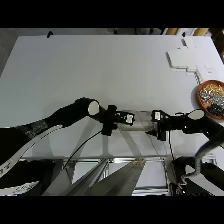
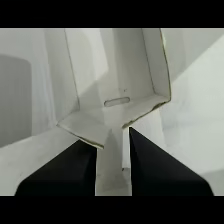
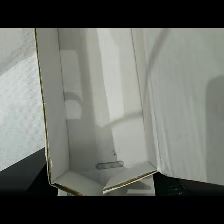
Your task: Fold the box and place the chain.
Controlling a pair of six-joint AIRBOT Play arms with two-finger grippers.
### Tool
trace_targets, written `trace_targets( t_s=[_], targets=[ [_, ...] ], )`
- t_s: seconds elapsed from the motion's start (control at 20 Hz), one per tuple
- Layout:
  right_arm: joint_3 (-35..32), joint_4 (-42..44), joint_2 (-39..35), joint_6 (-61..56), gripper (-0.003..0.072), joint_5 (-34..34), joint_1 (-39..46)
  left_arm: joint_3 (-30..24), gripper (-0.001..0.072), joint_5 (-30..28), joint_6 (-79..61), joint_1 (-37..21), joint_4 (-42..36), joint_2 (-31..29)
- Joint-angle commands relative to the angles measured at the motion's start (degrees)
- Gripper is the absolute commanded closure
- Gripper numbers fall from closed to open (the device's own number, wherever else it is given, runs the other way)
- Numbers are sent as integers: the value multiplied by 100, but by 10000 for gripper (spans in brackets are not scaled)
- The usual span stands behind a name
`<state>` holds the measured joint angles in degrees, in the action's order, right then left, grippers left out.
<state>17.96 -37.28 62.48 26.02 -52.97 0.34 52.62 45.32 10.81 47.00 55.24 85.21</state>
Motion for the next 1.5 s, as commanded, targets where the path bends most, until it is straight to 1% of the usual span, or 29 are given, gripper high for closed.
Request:
trace_targets(
  t_s=[0.0,0.05,0.1,0.25,0.55,0.6,0.65,0.7,0.85,0.95,1.05,1.15,1.2,1.3,1.35,1.45],
  targets=[
    [2,2,-4,0,368,-2,2,-2,586,-105,-48,59,-221,81],
    [2,2,-4,0,368,-2,2,-2,633,-146,-52,59,-280,81],
    [2,2,-4,0,368,-2,2,-2,638,-234,-50,59,-361,81],
    [2,2,-2,0,368,-2,2,-2,638,-468,-50,94,-638,81],
    [2,2,-4,0,368,-2,2,-2,633,-503,-52,234,-938,151],
    [2,2,-4,0,368,-2,2,-2,581,-505,-55,258,-977,173],
    [2,2,-4,0,368,-2,2,-2,474,-505,-57,278,-981,197],
    [2,2,-4,0,368,-2,2,-2,410,-505,-55,310,-977,210],
    [2,2,-4,0,368,-2,2,-2,404,-487,-48,310,-977,214],
    [2,2,-2,0,368,-2,2,-2,312,-428,-31,310,-975,197],
    [2,2,-4,0,368,-2,2,-2,309,-203,-7,275,-855,83],
    [2,2,-4,0,368,-2,2,-2,333,7,398,201,-734,-179],
    [2,2,-4,0,368,-2,2,-2,400,76,756,146,-627,-343],
    [2,2,-4,0,368,-2,2,-2,606,286,1735,2,-267,-739],
    [2,2,-4,0,368,-2,2,-2,639,411,2332,-70,-66,-925],
    [2,2,-4,0,368,-2,2,-2,648,654,3860,-227,437,-1281]
  ],
)
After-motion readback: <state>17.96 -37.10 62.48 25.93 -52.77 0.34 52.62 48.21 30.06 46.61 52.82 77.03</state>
